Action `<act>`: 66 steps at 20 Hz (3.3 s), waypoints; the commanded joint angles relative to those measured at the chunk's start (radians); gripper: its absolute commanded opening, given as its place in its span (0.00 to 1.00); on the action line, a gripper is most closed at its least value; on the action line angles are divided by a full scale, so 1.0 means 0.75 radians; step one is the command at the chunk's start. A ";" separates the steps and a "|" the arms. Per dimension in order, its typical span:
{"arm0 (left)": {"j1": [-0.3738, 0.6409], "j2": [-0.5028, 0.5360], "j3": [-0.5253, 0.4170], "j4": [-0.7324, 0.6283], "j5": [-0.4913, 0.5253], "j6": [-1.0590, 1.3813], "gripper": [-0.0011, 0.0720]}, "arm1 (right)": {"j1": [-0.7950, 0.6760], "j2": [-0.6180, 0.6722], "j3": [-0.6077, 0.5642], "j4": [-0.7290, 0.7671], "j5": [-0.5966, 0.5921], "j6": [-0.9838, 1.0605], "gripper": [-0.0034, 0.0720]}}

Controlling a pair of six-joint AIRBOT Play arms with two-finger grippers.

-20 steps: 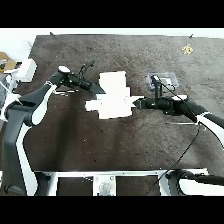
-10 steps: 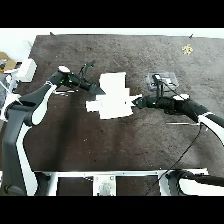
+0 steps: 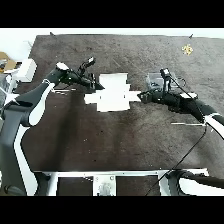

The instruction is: Fold the box and place the chain.

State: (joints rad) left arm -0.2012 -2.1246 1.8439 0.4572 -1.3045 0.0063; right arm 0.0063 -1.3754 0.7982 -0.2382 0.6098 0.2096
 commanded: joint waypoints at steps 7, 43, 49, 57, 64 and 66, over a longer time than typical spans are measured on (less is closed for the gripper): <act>0.001 0.015 -0.116 0.136 0.093 0.250 0.03 | -0.001 0.002 0.001 0.223 0.125 -0.317 0.82; 0.001 0.016 -0.158 0.138 0.124 0.282 0.03 | 0.384 -0.249 0.205 -0.577 -0.087 -0.708 0.91; 0.001 0.016 -0.158 0.138 0.124 0.282 0.03 | 0.313 -0.216 0.349 -0.540 0.046 -0.702 0.91; 0.001 0.016 -0.158 0.138 0.124 0.282 0.03 | 0.254 -0.369 0.559 -0.524 0.227 -0.702 0.92; 0.001 0.016 -0.158 0.138 0.124 0.282 0.03 | 0.223 -0.415 0.596 -0.512 0.289 -0.713 0.91; 0.001 0.016 -0.158 0.137 0.122 0.282 0.03 | 0.199 -0.479 0.680 -0.509 0.369 -0.682 0.91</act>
State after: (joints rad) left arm -0.2005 -2.1120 1.7260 0.5602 -1.2110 0.2176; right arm 0.1707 -1.6939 1.2552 -0.6224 0.8219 -0.3187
